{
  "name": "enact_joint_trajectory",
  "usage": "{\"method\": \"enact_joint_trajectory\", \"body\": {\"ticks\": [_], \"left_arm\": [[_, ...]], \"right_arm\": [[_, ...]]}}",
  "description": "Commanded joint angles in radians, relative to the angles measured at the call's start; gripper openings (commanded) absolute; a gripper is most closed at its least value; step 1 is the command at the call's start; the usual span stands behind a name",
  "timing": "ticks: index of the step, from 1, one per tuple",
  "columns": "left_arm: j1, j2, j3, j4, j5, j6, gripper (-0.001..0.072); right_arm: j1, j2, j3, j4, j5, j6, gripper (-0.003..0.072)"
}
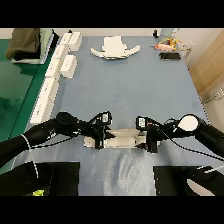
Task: Fold the box.
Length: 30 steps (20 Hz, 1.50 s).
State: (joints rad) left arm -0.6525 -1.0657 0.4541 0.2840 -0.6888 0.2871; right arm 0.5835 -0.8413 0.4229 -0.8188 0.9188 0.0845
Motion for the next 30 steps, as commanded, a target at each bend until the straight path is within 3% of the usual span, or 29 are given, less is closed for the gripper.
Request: {"method": "enact_joint_trajectory", "body": {"ticks": [1,4,11,14,30], "left_arm": [[-0.001,0.000,0.000,0.000,0.000,0.000,0.0015],[-0.001,0.000,0.000,0.000,0.000,0.000,0.0015],[-0.001,0.000,0.000,0.000,0.000,0.000,0.0015],[-0.001,0.000,0.000,0.000,0.000,0.001,0.0015],[-0.001,0.000,0.000,0.000,0.000,0.000,0.0015]], "right_arm": [[-0.063,-0.001,-0.060,0.143,-0.010,-0.243,0.0703],[-0.085,-0.001,-0.089,0.204,-0.031,-0.328,0.0703],[-0.084,0.000,-0.088,0.196,-0.003,-0.121,0.0703],[-0.084,-0.002,-0.088,0.155,-0.018,-0.121,0.0702],[-0.083,-0.094,-0.139,0.278,-0.075,-0.439,0.0682]]}}
